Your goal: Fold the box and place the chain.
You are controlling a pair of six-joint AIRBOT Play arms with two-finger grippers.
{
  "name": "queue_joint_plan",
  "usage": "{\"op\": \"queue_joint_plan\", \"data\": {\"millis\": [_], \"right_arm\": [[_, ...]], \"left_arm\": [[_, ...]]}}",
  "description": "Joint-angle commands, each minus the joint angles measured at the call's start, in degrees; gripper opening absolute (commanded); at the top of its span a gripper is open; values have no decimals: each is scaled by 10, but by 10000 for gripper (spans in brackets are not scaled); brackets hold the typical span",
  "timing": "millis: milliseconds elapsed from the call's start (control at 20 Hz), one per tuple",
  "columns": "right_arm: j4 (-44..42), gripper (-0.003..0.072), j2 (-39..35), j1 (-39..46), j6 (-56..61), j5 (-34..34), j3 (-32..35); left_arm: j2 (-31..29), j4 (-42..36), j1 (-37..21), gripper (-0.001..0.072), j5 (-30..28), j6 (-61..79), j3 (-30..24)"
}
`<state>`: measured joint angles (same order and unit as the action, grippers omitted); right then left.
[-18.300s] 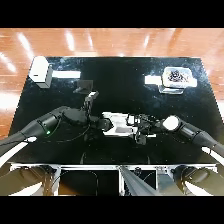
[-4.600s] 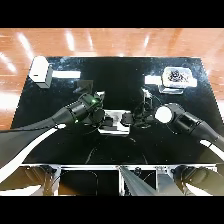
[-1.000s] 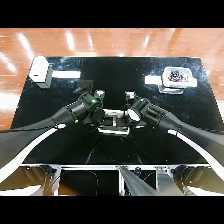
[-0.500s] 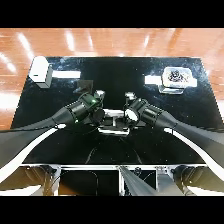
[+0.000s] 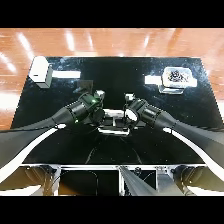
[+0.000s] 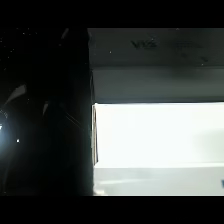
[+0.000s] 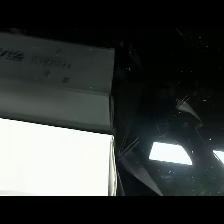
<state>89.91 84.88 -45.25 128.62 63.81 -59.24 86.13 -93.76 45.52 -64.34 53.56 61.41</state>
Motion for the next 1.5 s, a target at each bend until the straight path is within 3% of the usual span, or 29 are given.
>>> {"op": "queue_joint_plan", "data": {"millis": [0,200,250,750,800,850,1150,1200,1250,1300,1450], "right_arm": [[-1,205,0,0,-3,-4,0],[-1,175,0,0,-3,-11,0],[-1,23,0,0,-14,-12,0],[-14,38,0,0,-16,-13,-1],[-14,135,0,0,-15,-13,-1],[-14,390,0,0,-15,-12,-1],[-14,375,0,0,-15,-7,-5],[-14,292,0,0,-16,-6,-5],[-14,107,0,0,-17,-6,-6],[-14,29,0,0,-24,-6,-6],[-14,35,0,0,-24,-5,-6]], "left_arm": [[0,0,0,23,0,0,0],[0,0,0,23,0,0,0],[0,0,0,23,0,0,0],[0,0,0,23,0,0,0],[0,0,0,23,0,0,0],[0,0,0,23,0,0,0],[0,0,0,23,0,0,0],[0,0,0,23,0,0,0],[0,0,0,23,0,0,0],[0,0,0,23,0,0,0],[0,0,0,23,0,0,0]]}}
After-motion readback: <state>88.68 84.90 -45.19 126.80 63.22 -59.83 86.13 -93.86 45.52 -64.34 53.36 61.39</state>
